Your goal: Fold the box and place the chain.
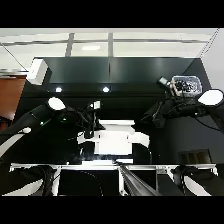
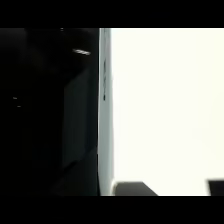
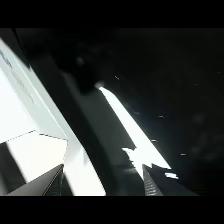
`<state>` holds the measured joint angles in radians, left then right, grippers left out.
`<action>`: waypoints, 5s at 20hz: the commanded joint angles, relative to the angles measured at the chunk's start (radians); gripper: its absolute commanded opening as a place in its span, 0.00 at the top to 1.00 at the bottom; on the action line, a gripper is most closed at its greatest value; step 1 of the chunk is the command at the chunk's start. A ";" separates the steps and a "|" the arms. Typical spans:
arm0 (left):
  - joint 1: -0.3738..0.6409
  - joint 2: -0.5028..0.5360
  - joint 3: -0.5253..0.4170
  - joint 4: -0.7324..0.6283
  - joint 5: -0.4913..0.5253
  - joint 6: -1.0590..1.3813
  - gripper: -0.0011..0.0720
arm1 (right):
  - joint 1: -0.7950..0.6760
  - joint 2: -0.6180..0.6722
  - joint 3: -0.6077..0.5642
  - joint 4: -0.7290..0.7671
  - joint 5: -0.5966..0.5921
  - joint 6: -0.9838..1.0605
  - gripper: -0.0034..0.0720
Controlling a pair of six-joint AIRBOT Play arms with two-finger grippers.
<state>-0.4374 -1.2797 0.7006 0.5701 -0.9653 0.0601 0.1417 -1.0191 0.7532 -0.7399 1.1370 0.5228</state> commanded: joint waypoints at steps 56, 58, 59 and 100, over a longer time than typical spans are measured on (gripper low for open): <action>-0.045 -0.106 -0.012 0.047 0.146 0.094 0.95 | 0.493 0.059 -0.214 -0.203 -0.422 -0.122 0.18; -0.045 -0.106 -0.012 0.047 0.146 0.095 0.95 | 0.464 0.059 -0.214 -0.198 -0.475 -0.120 0.18; -0.045 -0.106 -0.010 0.047 0.145 0.094 0.95 | 0.446 0.059 -0.214 -0.186 -0.504 -0.121 0.18; -0.045 -0.106 -0.009 0.047 0.145 0.093 0.95 | 0.352 -0.161 -0.296 0.181 -0.496 -0.639 0.19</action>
<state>-0.4828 -1.3857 0.6907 0.6159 -0.8200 0.1524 0.4919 -1.1774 0.4576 -0.5533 0.6559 -0.1158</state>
